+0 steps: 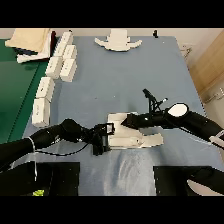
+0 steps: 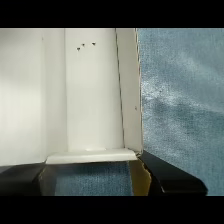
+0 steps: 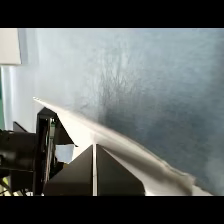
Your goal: Fold the box.
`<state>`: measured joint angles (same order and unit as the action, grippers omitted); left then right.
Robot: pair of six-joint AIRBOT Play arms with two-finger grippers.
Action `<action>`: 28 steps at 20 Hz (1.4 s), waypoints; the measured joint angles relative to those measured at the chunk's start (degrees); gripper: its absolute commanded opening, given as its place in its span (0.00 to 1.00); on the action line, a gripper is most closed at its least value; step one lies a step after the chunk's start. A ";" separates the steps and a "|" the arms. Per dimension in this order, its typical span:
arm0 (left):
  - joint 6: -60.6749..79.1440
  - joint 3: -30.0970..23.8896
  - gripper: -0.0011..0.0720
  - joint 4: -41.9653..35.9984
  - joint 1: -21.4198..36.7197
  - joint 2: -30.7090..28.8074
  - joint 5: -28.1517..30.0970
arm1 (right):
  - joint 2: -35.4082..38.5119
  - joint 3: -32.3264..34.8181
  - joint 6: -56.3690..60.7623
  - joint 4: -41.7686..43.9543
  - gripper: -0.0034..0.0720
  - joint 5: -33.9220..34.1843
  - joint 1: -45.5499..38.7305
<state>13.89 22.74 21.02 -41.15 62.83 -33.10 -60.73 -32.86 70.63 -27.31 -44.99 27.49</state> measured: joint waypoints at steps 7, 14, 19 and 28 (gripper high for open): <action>0.00 0.00 0.83 0.00 0.00 0.00 0.00 | -1.16 -0.55 0.22 -3.15 0.08 0.92 4.11; 0.09 0.00 0.83 -0.07 0.00 0.00 0.00 | -0.81 -0.55 0.42 -4.87 0.08 4.76 10.40; 0.17 0.00 0.85 -0.22 0.02 0.00 0.00 | -0.79 -0.55 0.63 -5.66 0.08 10.21 15.58; -0.02 0.00 0.98 -0.76 0.02 0.00 0.07 | -0.79 -0.55 2.43 -7.02 0.08 12.76 17.88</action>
<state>13.87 22.74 20.25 -41.12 62.83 -33.04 -61.52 -33.41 73.06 -34.33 -32.23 45.36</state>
